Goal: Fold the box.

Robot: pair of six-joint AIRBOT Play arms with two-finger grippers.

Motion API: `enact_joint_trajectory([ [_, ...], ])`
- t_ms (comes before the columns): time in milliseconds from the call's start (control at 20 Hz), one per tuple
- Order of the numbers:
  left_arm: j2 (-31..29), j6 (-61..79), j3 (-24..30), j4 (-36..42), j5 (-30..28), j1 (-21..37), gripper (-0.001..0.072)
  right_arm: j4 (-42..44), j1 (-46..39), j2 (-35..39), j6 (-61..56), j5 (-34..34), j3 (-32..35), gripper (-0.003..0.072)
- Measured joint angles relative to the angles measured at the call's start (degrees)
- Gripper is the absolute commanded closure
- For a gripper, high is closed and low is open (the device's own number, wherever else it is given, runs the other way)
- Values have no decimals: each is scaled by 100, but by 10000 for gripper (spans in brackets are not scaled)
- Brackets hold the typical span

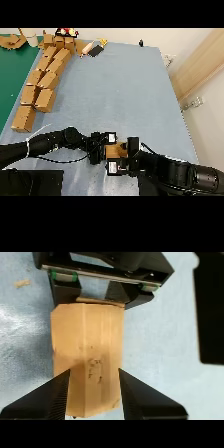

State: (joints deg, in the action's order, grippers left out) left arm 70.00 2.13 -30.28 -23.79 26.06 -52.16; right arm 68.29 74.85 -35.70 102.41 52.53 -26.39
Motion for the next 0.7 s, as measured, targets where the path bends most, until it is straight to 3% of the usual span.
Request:
enact_joint_trajectory([
  [450, 0, -2, 0, 0, 0, 0, 326, 66, -2, -286, 2, -92, 9, 175],
  [550, 0, 0, 0, 0, 0, 0, 326, -76, 0, -413, -4, -109, 7, 105],
  [650, 0, -2, 0, 2, 0, 0, 326, -199, 0, -503, -42, -125, 4, 111],
  [700, 0, -2, 0, 2, 0, 0, 326, -240, 17, -527, -50, -125, -4, 167],
])
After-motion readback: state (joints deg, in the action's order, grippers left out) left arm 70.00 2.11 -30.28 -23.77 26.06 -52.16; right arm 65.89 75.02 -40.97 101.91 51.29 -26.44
